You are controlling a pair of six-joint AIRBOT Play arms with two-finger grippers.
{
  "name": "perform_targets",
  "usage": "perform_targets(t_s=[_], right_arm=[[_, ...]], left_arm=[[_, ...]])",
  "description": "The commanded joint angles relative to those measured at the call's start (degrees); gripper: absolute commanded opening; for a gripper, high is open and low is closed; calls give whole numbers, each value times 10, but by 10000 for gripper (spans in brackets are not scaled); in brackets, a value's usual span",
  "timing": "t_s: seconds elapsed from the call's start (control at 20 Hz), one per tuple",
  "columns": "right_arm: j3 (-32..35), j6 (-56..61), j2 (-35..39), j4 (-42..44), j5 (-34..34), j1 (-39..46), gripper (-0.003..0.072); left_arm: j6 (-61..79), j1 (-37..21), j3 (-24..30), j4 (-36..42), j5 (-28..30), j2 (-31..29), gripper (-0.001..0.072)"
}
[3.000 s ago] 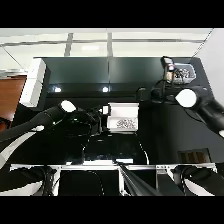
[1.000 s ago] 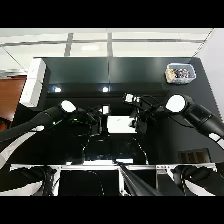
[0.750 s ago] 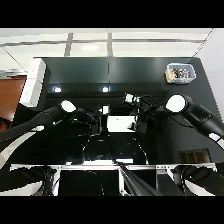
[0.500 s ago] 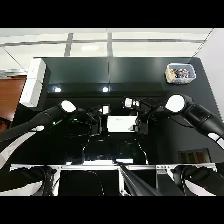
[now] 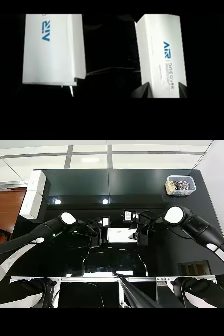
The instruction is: Fold the box and place the chain.
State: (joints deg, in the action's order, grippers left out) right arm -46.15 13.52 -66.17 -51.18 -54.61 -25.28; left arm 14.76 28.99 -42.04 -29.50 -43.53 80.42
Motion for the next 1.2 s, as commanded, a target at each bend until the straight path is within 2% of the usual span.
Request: perform_targets(t_s=[0.0,0.55,0.7,0.75,0.8,0.85,1.15], right_arm=[[0,16,0,0,-6,0,298],[-10,83,5,0,-2,0,296],[-9,100,5,0,28,0,295],[-9,102,5,0,37,0,254],[-9,102,5,-1,39,0,81],[-9,102,5,-1,38,0,59],[-7,103,3,-1,9,0,68]], left_arm=[[0,0,0,0,0,0,375],[0,0,0,0,-2,0,375],[0,0,0,0,-2,0,375],[0,0,0,0,-2,0,375],[0,0,0,0,-2,0,375],[0,0,0,0,-2,0,375],[0,0,0,0,-2,0,375]])
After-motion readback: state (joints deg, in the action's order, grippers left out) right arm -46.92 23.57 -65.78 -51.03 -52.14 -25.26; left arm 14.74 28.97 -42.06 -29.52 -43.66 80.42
